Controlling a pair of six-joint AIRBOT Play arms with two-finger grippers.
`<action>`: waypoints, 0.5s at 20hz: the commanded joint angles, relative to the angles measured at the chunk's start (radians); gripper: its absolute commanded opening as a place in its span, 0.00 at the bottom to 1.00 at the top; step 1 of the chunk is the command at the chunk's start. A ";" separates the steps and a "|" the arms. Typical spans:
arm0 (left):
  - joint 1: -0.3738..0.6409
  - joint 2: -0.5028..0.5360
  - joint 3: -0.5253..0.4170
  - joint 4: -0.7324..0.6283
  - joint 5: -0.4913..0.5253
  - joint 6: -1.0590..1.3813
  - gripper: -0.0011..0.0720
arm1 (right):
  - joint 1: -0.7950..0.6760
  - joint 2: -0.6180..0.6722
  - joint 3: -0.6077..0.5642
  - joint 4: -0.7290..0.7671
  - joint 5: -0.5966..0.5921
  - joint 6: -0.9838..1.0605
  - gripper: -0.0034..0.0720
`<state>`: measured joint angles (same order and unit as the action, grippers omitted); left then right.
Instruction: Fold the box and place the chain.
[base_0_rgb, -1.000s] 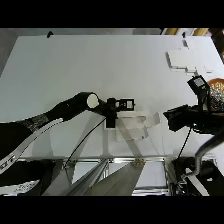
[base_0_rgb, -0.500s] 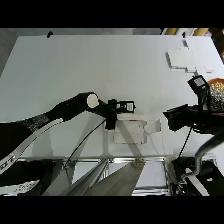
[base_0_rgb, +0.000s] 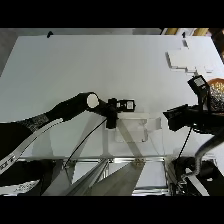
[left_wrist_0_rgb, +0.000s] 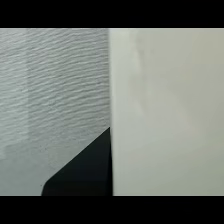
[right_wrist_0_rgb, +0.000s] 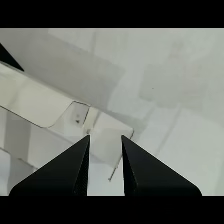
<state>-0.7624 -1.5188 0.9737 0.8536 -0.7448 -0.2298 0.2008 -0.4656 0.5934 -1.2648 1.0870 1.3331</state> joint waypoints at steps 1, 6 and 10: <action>0.000 -0.003 0.000 0.000 0.005 -0.006 0.02 | 0.001 0.000 0.000 0.000 0.000 0.000 0.35; 0.000 -0.019 0.000 0.000 -0.012 -0.006 0.02 | 0.001 0.000 0.000 0.000 0.001 0.000 0.35; 0.000 -0.019 0.000 0.001 -0.011 -0.006 0.02 | 0.001 0.000 0.000 0.000 0.001 0.000 0.35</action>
<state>-0.7620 -1.5356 0.9741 0.8505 -0.7502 -0.2356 0.2008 -0.4656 0.5934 -1.2648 1.0874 1.3331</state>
